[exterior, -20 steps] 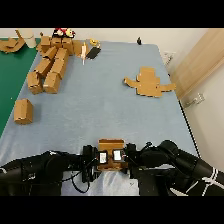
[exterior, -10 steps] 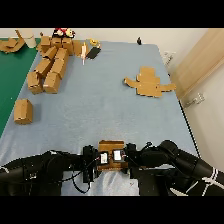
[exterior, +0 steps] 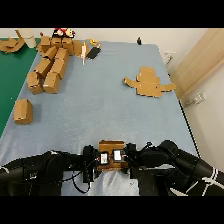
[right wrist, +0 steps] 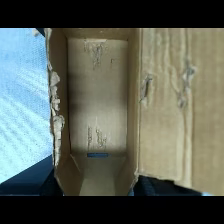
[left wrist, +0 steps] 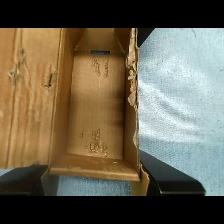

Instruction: Fold the box.

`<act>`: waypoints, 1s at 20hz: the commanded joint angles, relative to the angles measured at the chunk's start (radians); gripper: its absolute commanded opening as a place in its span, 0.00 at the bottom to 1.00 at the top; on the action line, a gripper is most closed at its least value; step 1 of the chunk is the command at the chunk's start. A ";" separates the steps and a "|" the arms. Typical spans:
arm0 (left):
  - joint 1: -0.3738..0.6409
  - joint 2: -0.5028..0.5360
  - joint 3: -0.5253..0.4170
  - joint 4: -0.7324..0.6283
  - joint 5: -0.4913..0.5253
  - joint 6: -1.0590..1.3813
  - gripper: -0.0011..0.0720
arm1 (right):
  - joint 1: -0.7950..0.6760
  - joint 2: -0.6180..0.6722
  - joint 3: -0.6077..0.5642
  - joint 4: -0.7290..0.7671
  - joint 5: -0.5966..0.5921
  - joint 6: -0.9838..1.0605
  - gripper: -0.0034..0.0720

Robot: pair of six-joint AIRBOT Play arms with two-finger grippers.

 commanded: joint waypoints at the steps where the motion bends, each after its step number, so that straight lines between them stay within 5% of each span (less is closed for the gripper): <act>1: 0.001 0.000 0.001 0.001 0.003 0.000 0.68 | 0.000 -0.001 0.000 0.001 0.001 0.000 0.65; 15: 0.001 0.000 0.001 0.000 0.002 0.000 0.68 | 0.000 0.000 0.000 0.001 -0.009 0.000 0.66; 16: 0.001 0.000 0.001 0.000 0.002 0.000 0.68 | 0.000 0.006 0.000 0.012 -0.022 0.000 0.76; 17: 0.001 0.000 0.001 0.000 0.002 0.000 0.68 | 0.000 0.013 0.000 0.013 -0.045 0.002 0.98; 20: 0.001 0.000 0.001 0.000 0.003 0.000 0.68 | 0.000 0.070 0.001 -0.003 -0.085 0.062 1.00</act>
